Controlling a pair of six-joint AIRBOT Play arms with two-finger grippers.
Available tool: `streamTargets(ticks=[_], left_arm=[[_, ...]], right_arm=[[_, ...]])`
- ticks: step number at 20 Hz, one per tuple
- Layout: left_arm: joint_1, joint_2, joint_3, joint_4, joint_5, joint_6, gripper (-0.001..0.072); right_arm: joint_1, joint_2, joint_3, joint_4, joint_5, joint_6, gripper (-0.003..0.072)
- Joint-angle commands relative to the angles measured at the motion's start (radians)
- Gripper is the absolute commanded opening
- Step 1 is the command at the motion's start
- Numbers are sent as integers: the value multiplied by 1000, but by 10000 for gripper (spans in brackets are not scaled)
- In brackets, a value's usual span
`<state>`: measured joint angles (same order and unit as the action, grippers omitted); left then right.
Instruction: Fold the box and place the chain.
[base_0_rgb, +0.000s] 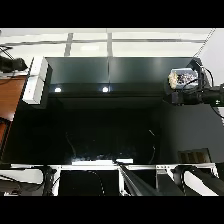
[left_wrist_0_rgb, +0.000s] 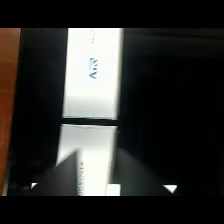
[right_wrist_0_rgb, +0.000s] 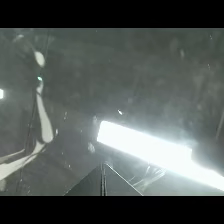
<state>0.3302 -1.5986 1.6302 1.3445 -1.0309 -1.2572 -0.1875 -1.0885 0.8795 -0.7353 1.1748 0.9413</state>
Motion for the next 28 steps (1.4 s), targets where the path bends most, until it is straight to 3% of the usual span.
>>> streamTargets(ticks=[1, 4, 6, 9, 12, 19, 23, 28], left_arm=[[-37, 68, 64, -50, -221, -155, 23], [-156, 188, -95, -130, -179, -120, 23], [-291, 309, -307, -133, -14, -62, 23], [-462, 442, -615, -126, 229, -26, 23], [-527, 528, -824, -126, 407, -27, 23], [-502, 657, -930, -156, 446, -32, 24], [-502, 639, -948, -156, 348, -32, 25], [-501, 606, -948, -156, 342, -32, 25]], right_arm=[[85, 0, 0, 0, -126, -26, 14], [167, 0, 0, -5, -299, -30, 14], [190, -1, 0, -59, -413, -38, 14], [189, -5, -26, -172, -486, -36, 14], [187, -5, -105, -199, -568, -48, 14], [187, -5, -111, -211, -567, -48, 15], [187, -5, -111, -211, -567, -48, 15], [187, -5, -111, -211, -567, -48, 15]])
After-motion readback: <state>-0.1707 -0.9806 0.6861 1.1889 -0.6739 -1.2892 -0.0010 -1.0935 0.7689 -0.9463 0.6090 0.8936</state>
